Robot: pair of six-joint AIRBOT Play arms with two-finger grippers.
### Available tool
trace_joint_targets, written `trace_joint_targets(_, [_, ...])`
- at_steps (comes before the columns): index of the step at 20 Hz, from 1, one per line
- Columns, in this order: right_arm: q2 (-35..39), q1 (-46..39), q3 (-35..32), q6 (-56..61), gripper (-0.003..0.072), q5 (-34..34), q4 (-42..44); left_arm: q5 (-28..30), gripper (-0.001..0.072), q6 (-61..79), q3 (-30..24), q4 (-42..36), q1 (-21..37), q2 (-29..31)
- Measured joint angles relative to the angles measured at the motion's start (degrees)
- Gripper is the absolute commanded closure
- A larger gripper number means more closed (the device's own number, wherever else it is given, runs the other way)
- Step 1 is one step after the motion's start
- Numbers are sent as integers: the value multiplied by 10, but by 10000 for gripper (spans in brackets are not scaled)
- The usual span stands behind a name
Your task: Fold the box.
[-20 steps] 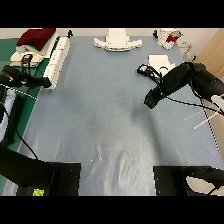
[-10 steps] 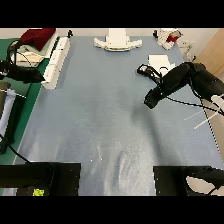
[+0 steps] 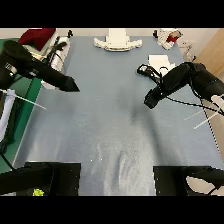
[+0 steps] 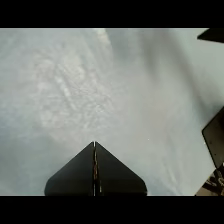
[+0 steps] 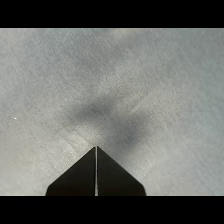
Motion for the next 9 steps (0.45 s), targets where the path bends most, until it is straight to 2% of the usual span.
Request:
trace_joint_targets(4, [0, 0, 0, 0, 679, 0, 0, 84, 695, -23, -99, 16, -91, 37])
trace_joint_targets(9, [0, 0, 0, 0, 678, 0, 0, 125, 695, -34, -150, 22, -128, 45])
